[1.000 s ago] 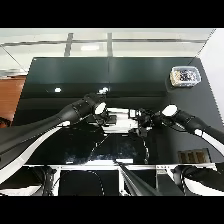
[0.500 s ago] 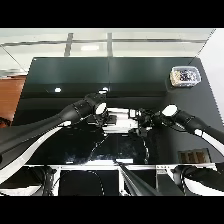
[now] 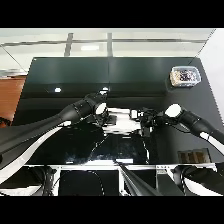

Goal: Fold the box and place the chain.

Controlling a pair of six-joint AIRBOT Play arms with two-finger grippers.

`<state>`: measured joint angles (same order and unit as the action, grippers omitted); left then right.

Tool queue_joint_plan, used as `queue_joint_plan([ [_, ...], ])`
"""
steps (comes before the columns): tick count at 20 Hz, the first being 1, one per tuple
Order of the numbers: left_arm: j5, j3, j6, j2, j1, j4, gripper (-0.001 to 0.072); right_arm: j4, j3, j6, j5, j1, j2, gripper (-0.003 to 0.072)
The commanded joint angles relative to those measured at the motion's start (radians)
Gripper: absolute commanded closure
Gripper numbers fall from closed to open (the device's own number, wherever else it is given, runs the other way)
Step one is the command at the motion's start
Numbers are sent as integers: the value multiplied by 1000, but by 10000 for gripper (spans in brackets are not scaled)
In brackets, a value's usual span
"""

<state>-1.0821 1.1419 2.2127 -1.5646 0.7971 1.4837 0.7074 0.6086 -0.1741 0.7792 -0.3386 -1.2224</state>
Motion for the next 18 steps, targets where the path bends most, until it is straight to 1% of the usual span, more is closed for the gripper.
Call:
queue_joint_plan([
  [1,-8,1,13,0,1,-3,684,61,1,32,28,0,47,-20],
  [3,-11,10,19,0,1,0,684,60,1,32,21,0,47,-19],
  [4,-11,18,19,0,0,1,684,55,1,32,21,0,47,46],
  [5,-11,25,18,0,0,1,684,53,2,32,27,0,47,249],
  [6,-11,29,18,0,0,1,684,52,1,33,29,0,47,367],
  [7,-10,31,18,0,0,0,683,47,1,39,29,0,47,462],
  [8,-11,31,18,-1,0,0,683,37,1,40,29,0,47,460],
  [10,-15,31,17,-1,0,0,683,-6,1,40,29,0,47,511],
  [15,-19,31,17,-1,0,-2,682,-140,0,39,19,0,40,508],
  [18,-19,31,18,-1,0,-2,682,-200,0,40,16,-3,11,507],
])
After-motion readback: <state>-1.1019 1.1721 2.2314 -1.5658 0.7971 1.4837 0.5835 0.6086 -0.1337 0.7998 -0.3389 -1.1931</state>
